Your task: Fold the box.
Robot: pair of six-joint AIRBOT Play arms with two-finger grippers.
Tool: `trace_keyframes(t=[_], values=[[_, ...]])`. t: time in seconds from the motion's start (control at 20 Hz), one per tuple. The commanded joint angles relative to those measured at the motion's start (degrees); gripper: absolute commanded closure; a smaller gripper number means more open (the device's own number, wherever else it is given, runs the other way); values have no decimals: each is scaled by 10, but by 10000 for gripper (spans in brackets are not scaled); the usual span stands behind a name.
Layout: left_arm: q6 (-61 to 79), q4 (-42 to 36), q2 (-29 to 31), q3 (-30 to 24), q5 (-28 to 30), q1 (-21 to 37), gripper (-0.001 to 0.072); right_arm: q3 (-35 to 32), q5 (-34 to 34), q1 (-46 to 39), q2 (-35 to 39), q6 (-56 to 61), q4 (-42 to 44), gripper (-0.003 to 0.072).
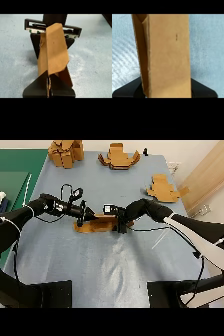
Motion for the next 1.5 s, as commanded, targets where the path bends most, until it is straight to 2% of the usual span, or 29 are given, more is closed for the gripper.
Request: trace_keyframes(t=[0.0,0.3,0.55,0.6,0.65,0.7,0.75,0.9,0.95,1.0,1.05,1.1,1.15,1.25,1.35,1.45], values=[[0,0,0,0,12,0,691,9,-32,-8,-13,-14,15,98],[0,-1,0,0,31,0,691,9,-31,-18,-13,-14,14,108],[0,-1,0,0,30,0,690,9,-31,-17,-13,-14,14,611],[0,0,0,2,30,0,689,9,-31,-17,-13,-14,14,612],[-4,0,1,3,30,2,586,9,-31,-17,-13,-14,14,612],[-10,-4,4,3,35,5,154,9,-31,-17,-13,-14,14,612],[-35,-10,9,3,51,9,22,9,-31,-17,-13,-14,14,612],[-84,10,42,3,69,39,22,9,-31,-18,-13,-14,13,612],[-104,23,57,3,67,52,23,9,-31,-18,-13,-14,13,612],[-143,36,72,3,60,63,73,9,-31,-18,-13,-14,13,612],[-195,67,87,3,38,72,557,9,-31,-18,-13,-14,13,612],[-202,109,100,2,-6,78,695,9,-31,-18,-13,-14,13,612],[-217,137,111,-4,-43,78,698,9,-31,-18,-13,-14,13,612],[-250,146,146,-45,-43,59,700,9,-31,-18,-13,-14,13,612],[-250,145,192,-101,17,13,700,9,-31,-18,-13,-14,14,611],[-264,140,219,-129,75,-48,699,9,-31,-18,-13,-14,14,612]])
